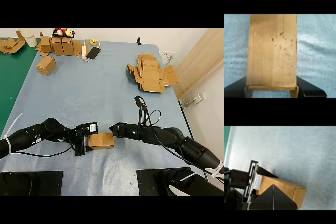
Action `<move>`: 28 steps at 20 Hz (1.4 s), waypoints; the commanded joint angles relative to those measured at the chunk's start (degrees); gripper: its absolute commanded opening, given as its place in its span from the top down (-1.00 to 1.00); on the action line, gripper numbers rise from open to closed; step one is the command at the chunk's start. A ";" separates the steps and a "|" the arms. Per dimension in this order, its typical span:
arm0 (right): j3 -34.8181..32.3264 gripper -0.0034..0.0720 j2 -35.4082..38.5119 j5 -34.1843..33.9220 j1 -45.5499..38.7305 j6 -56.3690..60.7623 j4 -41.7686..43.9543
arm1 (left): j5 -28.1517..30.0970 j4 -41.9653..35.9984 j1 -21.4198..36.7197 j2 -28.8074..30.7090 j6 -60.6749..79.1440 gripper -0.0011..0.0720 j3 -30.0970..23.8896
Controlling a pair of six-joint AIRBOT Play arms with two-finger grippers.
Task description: Fold the box.
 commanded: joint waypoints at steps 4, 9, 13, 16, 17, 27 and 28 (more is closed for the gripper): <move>6.49 0.91 -0.04 -12.07 -1.14 20.87 -21.18 | 0.02 0.00 0.00 -0.04 0.00 -0.47 -0.02; 6.56 0.90 -0.07 -12.46 -1.14 24.41 -23.80 | 0.04 -1.09 0.00 -0.04 0.00 -0.47 -0.02; 6.56 0.90 -0.07 -12.70 -1.16 30.95 -30.51 | 0.15 -2.36 0.07 0.28 -3.08 -0.47 0.42; 6.56 0.90 -0.07 -12.70 -1.16 31.50 -31.93 | 1.29 -2.34 0.13 1.86 -6.71 -0.47 1.73; 6.56 0.90 -0.07 -12.70 -1.16 31.78 -32.48 | 2.49 -2.34 0.13 2.58 -7.39 -0.47 2.03; 6.54 0.90 -0.22 -12.68 -1.18 34.21 -37.16 | 13.94 6.69 14.75 4.61 -31.19 -0.47 4.11; 6.51 0.90 -0.46 -12.68 -1.18 34.21 -37.31 | 13.99 6.91 17.79 4.59 -31.08 -0.47 4.57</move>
